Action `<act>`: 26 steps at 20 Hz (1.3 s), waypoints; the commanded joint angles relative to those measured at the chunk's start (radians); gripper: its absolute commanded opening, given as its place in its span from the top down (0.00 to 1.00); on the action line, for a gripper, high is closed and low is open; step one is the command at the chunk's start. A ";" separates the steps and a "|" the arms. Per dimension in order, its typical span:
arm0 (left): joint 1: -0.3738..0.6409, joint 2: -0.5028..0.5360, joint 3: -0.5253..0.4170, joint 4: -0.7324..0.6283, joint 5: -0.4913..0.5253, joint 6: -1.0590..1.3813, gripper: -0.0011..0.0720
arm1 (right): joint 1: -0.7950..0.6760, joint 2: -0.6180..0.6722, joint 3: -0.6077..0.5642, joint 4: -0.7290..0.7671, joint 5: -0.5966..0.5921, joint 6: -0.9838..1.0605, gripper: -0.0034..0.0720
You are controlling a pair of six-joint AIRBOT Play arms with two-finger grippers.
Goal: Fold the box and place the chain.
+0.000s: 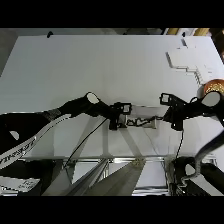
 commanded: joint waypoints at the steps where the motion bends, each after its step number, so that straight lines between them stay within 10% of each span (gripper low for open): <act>1: 0.000 0.000 0.000 0.000 0.000 0.000 0.70 | -0.003 -0.081 -0.019 -0.008 -0.080 -0.119 0.73; 11: 0.000 0.000 0.000 0.000 0.000 0.000 0.70 | -0.003 -0.117 -0.019 -0.005 -0.137 -0.183 0.90; 16: 0.000 0.000 0.000 0.000 0.000 0.000 0.70 | -0.004 -0.010 -0.019 -0.008 -0.106 -0.235 0.68; 23: 0.000 0.000 0.000 0.000 0.000 0.000 0.70 | -0.004 -0.100 -0.019 0.000 -0.167 -0.271 0.69; 26: 0.000 0.000 0.000 0.000 0.000 0.000 0.70 | -0.004 -0.111 -0.019 -0.008 -0.148 -0.269 0.93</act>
